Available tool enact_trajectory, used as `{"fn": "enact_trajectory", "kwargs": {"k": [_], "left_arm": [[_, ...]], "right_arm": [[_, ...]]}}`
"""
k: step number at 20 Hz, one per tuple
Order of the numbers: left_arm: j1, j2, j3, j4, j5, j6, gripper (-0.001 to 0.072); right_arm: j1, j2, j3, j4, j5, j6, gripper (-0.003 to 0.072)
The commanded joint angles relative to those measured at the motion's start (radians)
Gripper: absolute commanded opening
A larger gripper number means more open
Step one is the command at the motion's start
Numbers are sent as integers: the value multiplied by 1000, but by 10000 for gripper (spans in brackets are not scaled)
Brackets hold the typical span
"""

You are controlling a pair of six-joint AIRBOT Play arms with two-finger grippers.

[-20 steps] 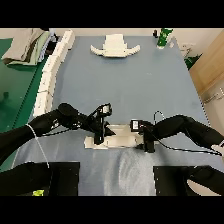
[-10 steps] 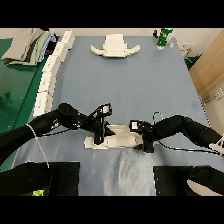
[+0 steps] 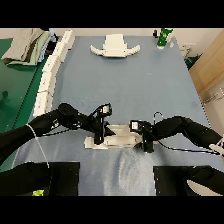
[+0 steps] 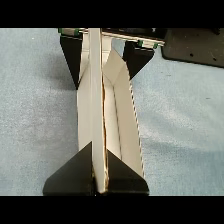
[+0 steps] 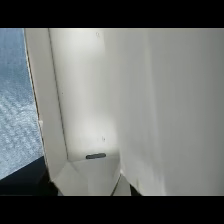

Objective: Fold the box.

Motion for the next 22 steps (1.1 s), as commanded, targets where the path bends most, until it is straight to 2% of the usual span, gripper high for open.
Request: {"fn": "enact_trajectory", "kwargs": {"k": [1,15,22], "left_arm": [[0,-1,0,0,0,0,12],[0,-1,0,-13,-24,0,12],[0,0,1,-49,2,0,31]], "right_arm": [[1,-1,0,-7,-8,1,506],[1,-1,1,-15,-8,1,506],[1,-1,1,-15,-7,1,506]]}}
